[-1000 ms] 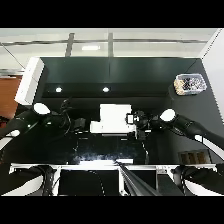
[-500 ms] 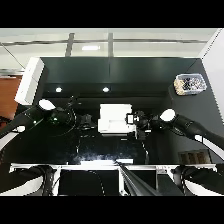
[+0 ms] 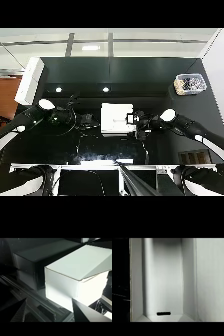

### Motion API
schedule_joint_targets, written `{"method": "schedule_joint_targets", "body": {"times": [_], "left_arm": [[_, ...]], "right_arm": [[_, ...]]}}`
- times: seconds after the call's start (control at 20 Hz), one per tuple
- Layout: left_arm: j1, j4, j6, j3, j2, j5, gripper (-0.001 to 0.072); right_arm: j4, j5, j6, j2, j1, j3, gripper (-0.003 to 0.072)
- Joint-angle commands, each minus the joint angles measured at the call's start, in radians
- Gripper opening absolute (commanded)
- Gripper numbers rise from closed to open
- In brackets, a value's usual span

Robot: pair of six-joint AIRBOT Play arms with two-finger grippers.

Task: Fold the box and place the chain.

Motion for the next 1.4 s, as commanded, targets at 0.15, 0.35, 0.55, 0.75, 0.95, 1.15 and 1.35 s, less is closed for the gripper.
{"method": "schedule_joint_targets", "body": {"times": [0.15,0.35,0.55,0.75,0.95,1.15,1.35], "left_arm": [[0.080,0.047,0.002,0.001,0.000,-0.037,0.0622],[0.105,0.068,0.006,0.001,0.000,-0.057,0.0622],[0.078,0.010,0.049,0.001,0.000,-0.080,0.0622],[0.088,-0.004,0.062,0.002,0.000,-0.087,0.0622],[0.076,-0.005,0.079,0.002,0.000,-0.103,0.0622],[0.023,-0.008,0.080,0.002,0.000,-0.056,0.0622],[-0.023,-0.001,0.022,0.047,0.000,-0.019,0.0622]], "right_arm": [[0.000,-0.001,0.000,-0.001,0.000,0.000,0.0475],[0.000,-0.001,0.000,-0.001,0.000,0.000,0.0475],[0.000,-0.001,0.000,0.000,0.000,0.000,0.0475],[0.000,-0.001,0.000,0.000,0.000,0.000,0.0475],[0.000,-0.001,0.000,-0.001,0.000,0.000,0.0475],[0.000,-0.001,0.000,-0.001,0.000,0.000,0.0475],[0.000,-0.001,0.000,-0.001,0.000,0.000,0.0475]]}}
